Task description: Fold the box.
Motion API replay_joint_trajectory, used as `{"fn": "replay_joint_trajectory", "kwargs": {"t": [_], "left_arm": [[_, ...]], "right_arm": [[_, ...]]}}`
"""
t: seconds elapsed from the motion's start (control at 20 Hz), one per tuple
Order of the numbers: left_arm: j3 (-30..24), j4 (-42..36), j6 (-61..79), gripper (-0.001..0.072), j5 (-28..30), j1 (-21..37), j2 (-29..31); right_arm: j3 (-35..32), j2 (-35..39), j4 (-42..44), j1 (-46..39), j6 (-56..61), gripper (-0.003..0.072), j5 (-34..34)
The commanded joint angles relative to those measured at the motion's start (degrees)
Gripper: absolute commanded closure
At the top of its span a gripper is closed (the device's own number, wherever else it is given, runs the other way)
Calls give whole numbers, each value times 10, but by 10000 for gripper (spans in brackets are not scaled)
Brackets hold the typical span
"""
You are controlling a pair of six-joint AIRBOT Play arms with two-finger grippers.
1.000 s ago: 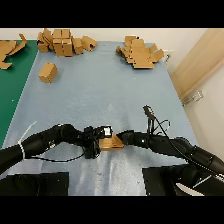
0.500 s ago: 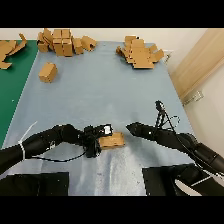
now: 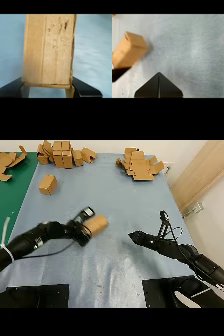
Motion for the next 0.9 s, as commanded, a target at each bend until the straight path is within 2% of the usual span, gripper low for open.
{"fn": "replay_joint_trajectory", "kwargs": {"t": [0.0, 0.1, 0.2, 0.35, 0.6, 0.65, 0.7, 0.85], "left_arm": [[46, 92, -136, 190, -10, 169, -6], [71, 91, -136, 191, -17, 271, -30], [94, 91, -136, 191, -19, 345, -62], [129, 91, -136, 190, -18, 407, -113], [197, 87, -136, 189, -20, 411, -196], [206, 87, -136, 151, -17, 408, -206], [213, 87, -137, 12, -12, 408, -213], [220, 76, -137, 12, -25, 409, -216]], "right_arm": [[0, 0, 0, -16, 5, 678, 8], [0, 0, 0, -17, 5, 678, 8], [0, 0, 0, -17, 5, 678, 9], [0, 0, -1, -17, 5, 678, 9], [0, 0, -1, -17, 5, 678, 9], [0, 0, -1, -17, 5, 678, 9], [0, 0, -1, -17, 5, 678, 9], [0, 0, -1, -17, 5, 678, 9]]}}
